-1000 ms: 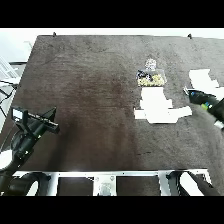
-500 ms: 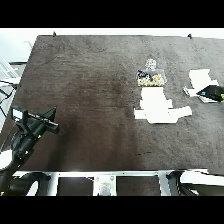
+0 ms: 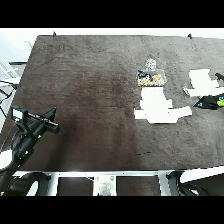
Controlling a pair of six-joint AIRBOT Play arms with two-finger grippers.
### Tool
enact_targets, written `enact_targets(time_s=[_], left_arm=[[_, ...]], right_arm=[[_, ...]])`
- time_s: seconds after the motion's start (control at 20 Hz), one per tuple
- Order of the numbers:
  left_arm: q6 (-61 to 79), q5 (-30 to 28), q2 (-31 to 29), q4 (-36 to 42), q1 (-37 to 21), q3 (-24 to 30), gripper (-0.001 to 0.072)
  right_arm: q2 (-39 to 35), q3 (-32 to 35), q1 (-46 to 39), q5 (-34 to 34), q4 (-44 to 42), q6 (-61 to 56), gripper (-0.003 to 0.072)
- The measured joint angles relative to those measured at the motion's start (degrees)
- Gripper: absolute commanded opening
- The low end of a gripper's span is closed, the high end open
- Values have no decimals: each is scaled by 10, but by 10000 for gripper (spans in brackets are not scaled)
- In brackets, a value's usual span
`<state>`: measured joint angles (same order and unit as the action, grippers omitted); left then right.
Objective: Fold the box and place the chain.
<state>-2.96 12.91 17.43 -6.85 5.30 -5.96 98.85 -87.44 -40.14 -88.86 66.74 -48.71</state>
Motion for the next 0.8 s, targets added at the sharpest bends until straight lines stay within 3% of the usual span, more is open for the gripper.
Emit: enact_targets(time_s=[0.4, 0.5, 0.75, 0.8], left_arm=[[0, 0, 0, 0, 0, 0, 20], [0, 0, 0, 0, 0, 0, 20], [0, 0, 0, 0, 0, 0, 20], [0, 0, 0, 0, 0, 0, 20]], right_arm=[[83, -6, 0, -28, -60, 26, 492], [101, -6, 0, -41, -78, 36, 448], [118, 6, 1, -57, -111, 61, 437], [120, 12, 1, -60, -114, 66, 399]])
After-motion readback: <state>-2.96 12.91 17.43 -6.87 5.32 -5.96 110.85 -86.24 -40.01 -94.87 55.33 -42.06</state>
